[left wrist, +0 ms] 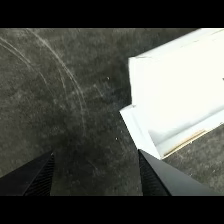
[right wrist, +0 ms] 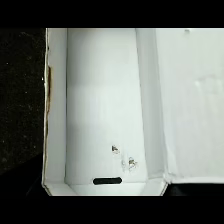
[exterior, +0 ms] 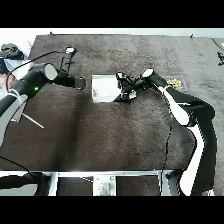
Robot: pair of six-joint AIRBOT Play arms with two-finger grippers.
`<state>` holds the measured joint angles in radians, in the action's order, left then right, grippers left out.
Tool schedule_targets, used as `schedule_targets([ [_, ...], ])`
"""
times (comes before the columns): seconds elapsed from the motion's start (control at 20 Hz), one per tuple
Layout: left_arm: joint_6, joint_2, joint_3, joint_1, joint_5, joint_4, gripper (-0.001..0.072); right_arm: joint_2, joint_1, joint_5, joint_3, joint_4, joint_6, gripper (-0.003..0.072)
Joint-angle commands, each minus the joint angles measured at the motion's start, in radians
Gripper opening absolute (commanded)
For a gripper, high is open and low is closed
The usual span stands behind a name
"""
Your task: Fold the box and place the chain.
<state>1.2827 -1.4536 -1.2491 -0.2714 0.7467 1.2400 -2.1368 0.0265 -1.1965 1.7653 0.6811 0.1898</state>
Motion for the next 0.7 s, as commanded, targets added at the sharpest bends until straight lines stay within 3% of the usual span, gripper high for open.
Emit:
schedule_targets([
  [0.0, -0.132, 0.026, 0.057, 0.068, -0.079, -0.148, 0.0558, 0.000, 0.001, 0.000, 0.001, 0.000, 0.000, 0.0538],
  [0.15, -0.141, 0.026, 0.056, 0.067, -0.197, -0.211, 0.0557, 0.000, 0.001, -0.001, 0.001, 0.000, 0.000, 0.0538],
  [0.35, -0.467, -0.017, 0.040, 0.113, -0.245, -0.402, 0.0557, 0.000, 0.001, 0.000, 0.001, 0.000, 0.000, 0.0539],
  [0.45, -0.739, -0.090, -0.016, 0.190, -0.101, -0.659, 0.0557, 0.000, 0.001, 0.000, 0.001, 0.000, 0.000, 0.0538],
  [0.55, -1.007, -0.184, -0.089, 0.265, 0.124, -0.859, 0.0557, 0.000, 0.001, 0.000, 0.001, 0.000, 0.000, 0.0539],
  [0.65, -1.095, -0.273, -0.159, 0.296, 0.271, -0.881, 0.0557, 0.000, 0.001, 0.000, 0.001, 0.000, 0.000, 0.0538],
])
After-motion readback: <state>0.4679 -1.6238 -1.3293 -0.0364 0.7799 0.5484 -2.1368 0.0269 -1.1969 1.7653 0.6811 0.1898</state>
